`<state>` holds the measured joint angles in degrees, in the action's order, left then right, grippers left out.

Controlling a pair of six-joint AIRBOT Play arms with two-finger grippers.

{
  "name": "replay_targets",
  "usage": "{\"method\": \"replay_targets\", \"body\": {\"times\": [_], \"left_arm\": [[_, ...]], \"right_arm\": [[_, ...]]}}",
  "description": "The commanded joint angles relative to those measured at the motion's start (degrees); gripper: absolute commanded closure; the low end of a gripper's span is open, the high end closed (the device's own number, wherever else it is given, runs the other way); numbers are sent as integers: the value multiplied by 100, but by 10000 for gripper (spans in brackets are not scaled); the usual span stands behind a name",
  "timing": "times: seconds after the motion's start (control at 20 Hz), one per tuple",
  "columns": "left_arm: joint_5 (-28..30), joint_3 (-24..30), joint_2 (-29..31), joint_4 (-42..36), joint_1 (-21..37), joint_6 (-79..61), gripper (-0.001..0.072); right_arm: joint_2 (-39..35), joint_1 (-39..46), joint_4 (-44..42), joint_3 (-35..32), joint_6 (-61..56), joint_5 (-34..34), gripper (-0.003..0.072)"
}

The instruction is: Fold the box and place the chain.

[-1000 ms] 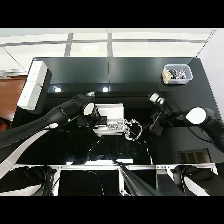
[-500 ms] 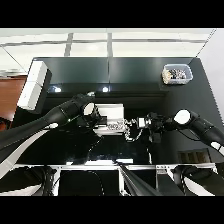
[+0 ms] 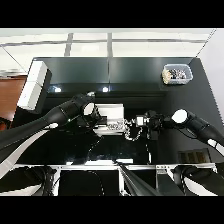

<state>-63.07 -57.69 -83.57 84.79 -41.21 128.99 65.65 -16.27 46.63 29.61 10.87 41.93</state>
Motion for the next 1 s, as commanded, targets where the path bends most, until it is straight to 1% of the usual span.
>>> {"method": "replay_targets", "body": {"times": [0.0, 0.25, 0.4, 0.5, 0.55, 0.6, 0.7, 0.8, 0.85, 0.95], "left_arm": [[2, -2, -2, 0, 4, 0, 680], [2, -2, -2, 0, 4, 0, 680], [2, -2, -2, 0, 4, 0, 680], [2, -2, -2, 0, 4, 0, 680], [2, -2, -2, 0, 4, 0, 680], [0, -2, -2, 0, 4, 0, 681], [0, -2, -2, -2, 4, 0, 681], [0, -2, -2, 0, 4, 0, 680], [2, -2, -2, -2, 4, 0, 680], [2, -2, -2, 0, 4, 0, 681]], "right_arm": [[151, -4, -750, 2, 13, -531, -31], [457, -146, -1222, 2, 11, -695, -31], [540, -280, -1578, 2, 11, -953, -31], [551, -278, -1617, 2, 4, -981, -30], [551, -278, -1615, 2, -7, -981, -6], [551, -278, -1611, 2, -87, -984, 207], [551, -278, -1596, 2, -170, -984, 488], [549, -275, -1596, 2, -334, -984, 642], [544, -275, -1598, 2, -505, -968, 675], [457, -271, -1593, 4, -1241, -828, 674]]}}
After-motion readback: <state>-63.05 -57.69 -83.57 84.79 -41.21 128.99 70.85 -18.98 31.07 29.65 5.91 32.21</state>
